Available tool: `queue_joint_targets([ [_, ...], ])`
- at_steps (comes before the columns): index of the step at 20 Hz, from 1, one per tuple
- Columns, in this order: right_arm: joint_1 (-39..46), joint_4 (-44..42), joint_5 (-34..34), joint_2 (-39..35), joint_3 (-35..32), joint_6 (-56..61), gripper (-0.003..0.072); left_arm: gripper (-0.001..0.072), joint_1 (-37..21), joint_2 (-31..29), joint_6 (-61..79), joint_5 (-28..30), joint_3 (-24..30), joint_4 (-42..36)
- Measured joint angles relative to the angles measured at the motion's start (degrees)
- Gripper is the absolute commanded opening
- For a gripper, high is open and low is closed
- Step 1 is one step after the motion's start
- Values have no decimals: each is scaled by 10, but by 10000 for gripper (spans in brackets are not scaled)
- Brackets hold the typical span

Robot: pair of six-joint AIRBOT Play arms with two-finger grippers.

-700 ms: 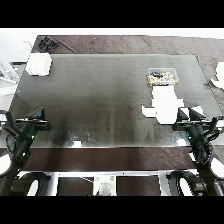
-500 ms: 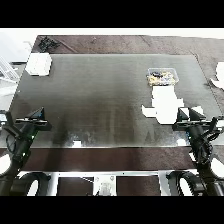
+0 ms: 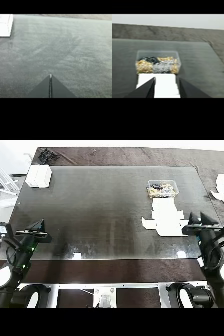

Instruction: Fold the box and place the chain.

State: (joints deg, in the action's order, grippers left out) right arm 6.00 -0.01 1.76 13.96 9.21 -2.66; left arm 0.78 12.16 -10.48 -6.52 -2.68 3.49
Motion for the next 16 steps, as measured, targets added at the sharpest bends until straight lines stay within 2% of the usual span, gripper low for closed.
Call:
queue_joint_targets([
  [3, 63, -4, -31, 111, 75, 4, 335, 21, 0, 0, 0, 0, 0, 0],
  [6, 137, 20, -116, 249, 167, 30, 334, 20, 0, 0, 0, 0, 0, 0],
  [8, 193, 111, -200, 336, 234, 102, 331, 21, 0, 0, 0, 0, 0, 0],
  [12, 296, 380, -402, 485, 381, 285, 332, 20, 0, 0, 0, 0, 0, 0],
  [16, 378, 557, -577, 592, 529, 381, 332, 20, 0, 0, 0, 0, 0, 0],
])
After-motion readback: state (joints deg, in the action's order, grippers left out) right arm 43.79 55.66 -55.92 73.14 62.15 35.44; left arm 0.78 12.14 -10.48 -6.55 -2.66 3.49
